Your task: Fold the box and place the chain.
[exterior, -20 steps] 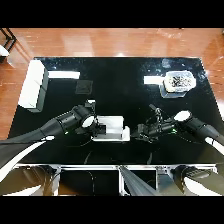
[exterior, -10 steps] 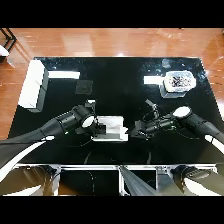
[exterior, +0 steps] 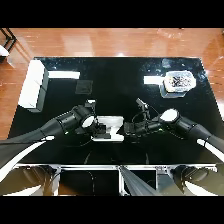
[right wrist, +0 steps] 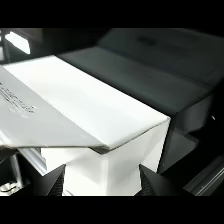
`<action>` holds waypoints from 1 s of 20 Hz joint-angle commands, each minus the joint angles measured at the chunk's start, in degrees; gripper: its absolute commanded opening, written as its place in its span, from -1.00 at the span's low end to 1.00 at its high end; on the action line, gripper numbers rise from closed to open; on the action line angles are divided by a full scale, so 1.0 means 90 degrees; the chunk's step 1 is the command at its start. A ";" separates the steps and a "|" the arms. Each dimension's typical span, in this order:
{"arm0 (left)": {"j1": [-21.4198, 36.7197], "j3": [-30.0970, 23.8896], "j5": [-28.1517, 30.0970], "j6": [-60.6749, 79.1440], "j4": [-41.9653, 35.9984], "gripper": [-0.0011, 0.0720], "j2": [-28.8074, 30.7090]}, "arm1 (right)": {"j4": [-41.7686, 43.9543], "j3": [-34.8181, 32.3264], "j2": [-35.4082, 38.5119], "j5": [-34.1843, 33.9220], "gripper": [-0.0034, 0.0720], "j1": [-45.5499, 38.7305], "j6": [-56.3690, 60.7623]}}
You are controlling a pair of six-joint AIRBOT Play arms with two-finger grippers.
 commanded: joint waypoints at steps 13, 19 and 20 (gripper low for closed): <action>0.0005 -0.0005 0.0070 0.0005 0.0005 -0.90 -0.0007 | -0.1673 0.0389 -0.0010 -0.1175 0.34 0.1103 0.2297; 0.0005 -0.0005 0.0070 0.0007 0.0005 -0.90 -0.0007 | -0.1724 0.0391 -0.0010 -0.1018 0.34 0.1105 0.2310; 0.0005 -0.0005 0.0070 0.0007 0.0005 -0.90 -0.0007 | -0.1807 0.0415 -0.0010 -0.0862 0.34 0.1078 0.2312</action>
